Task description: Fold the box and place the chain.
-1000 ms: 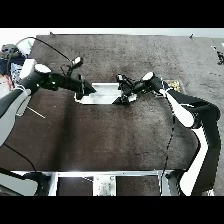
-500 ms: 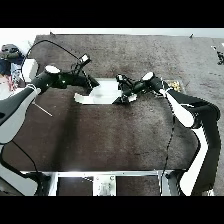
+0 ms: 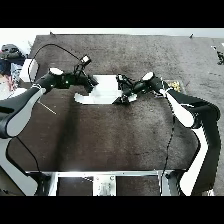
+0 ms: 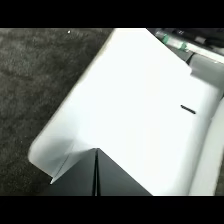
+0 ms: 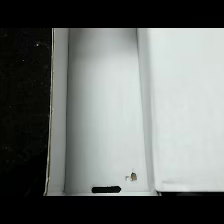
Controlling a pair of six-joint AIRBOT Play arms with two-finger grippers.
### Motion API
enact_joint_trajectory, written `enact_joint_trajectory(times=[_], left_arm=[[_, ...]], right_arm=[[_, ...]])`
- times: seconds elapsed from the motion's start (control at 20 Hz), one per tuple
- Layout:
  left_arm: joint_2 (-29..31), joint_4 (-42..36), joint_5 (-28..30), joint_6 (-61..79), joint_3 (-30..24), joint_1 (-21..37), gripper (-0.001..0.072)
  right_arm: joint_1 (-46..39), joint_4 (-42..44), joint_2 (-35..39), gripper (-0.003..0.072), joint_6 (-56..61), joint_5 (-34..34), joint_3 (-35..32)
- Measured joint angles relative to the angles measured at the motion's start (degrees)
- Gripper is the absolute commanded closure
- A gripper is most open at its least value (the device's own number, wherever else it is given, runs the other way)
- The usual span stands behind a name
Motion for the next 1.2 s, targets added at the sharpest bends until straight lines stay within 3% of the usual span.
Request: enact_joint_trajectory(times=[0.6,0.85,0.95,1.2], left_arm=[[-1.9,0.4,-3.5,1.7,-0.1,0.0,0.0700],[-1.0,1.3,-4.6,2.7,3.3,-0.1,0.0699],[0.6,3.9,-4.8,2.8,4.8,0.0,0.0698],[6.8,18.9,-8.6,-1.9,6.3,0.0,0.0697]], right_arm=[[0.0,0.0,0.0,0.0287,0.0,0.1,0.0],[0.0,-0.1,0.0,0.0287,0.0,0.1,0.0],[0.0,-0.1,0.0,0.0287,0.0,0.0,0.0],[0.0,-0.1,0.0,0.0287,0.0,0.0,0.0]])
